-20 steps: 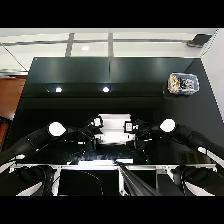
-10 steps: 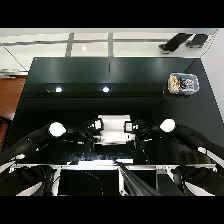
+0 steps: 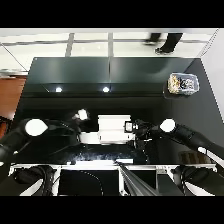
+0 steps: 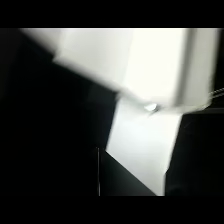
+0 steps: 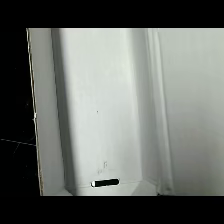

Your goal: Fold the box and place the chain.

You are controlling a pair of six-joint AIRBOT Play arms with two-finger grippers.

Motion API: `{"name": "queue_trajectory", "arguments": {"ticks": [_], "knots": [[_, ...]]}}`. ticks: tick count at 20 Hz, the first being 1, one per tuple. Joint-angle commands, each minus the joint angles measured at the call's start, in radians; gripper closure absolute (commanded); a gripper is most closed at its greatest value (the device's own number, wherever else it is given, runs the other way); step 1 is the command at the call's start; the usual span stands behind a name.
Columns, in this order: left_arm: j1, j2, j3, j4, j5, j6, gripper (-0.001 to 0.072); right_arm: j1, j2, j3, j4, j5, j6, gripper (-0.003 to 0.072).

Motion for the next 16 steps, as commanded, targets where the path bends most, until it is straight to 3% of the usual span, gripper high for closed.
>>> {"name": "queue_trajectory", "arguments": {"ticks": [1,2,4,8,11,16], "knots": [[0.252,0.111,0.002,0.277,-0.159,-0.629,0.0682,0.0,0.0,-0.001,-0.001,0.0,-0.001,0.0501],[0.334,0.106,0.002,0.288,-0.198,-0.825,0.0682,0.0,0.0,0.0,-0.001,0.0,-0.001,0.05],[0.435,0.092,-0.004,0.233,-0.27,-0.929,0.0682,0.0,0.0,0.0,-0.001,0.0,-0.001,0.0501],[0.552,-0.051,-0.074,-0.109,-0.377,-0.917,0.0682,0.0,0.0,-0.001,-0.001,0.0,-0.001,0.05],[0.55,-0.164,-0.14,-0.285,-0.376,-0.803,0.0682,0.0,0.0,0.0,-0.001,0.0,-0.001,0.0501],[0.402,-0.227,-0.175,-0.374,-0.209,-0.797,0.0683,0.0,0.0,0.0,-0.001,0.0,-0.001,0.05]]}}
